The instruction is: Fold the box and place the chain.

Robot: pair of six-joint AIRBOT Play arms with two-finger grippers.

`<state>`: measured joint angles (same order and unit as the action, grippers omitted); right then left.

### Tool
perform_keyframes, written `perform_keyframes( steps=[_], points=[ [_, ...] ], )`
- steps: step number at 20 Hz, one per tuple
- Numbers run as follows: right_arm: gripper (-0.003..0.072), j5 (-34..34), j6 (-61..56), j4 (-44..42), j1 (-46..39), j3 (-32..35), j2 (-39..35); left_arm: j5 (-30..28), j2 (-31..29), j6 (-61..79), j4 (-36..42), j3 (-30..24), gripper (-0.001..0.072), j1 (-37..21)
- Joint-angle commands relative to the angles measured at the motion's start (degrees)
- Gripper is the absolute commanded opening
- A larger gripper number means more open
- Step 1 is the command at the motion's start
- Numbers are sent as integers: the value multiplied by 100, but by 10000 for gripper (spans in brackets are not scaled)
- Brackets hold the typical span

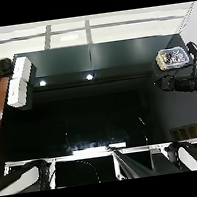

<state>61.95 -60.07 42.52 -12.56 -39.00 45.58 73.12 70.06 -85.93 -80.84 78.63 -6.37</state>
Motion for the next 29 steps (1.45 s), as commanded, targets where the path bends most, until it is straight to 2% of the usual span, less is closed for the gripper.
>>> perform_keyframes(
  steps=[1, 3, 4, 6, 8, 10, 29],
  points=[
    [7, -601, 326, 697, 278, -7, 0, -1617, -1541, 129, 208, -2146, 25, 997],
    [8, -1047, 328, 807, 522, -7, 0, -2616, -2361, -157, 348, -3412, 25, 1340],
    [8, -1274, 332, 813, 629, -9, 0, -2817, -2653, -157, 385, -3807, 25, 1377],
    [8, -1801, 332, 817, 776, -9, 0, -2774, -2949, -155, 341, -4157, 25, 1349],
    [9, -2243, 332, 817, 807, -9, 0, -2684, -2990, -151, 332, -4183, 25, 1303],
    [11, -2352, 380, 979, 802, -9, 0, -2736, -2988, -151, 334, -4186, 25, 1298],
    [11, -2212, 376, 1001, 802, -9, 0, -2752, -2988, -153, 358, -4186, 25, 1300]
  ],
)
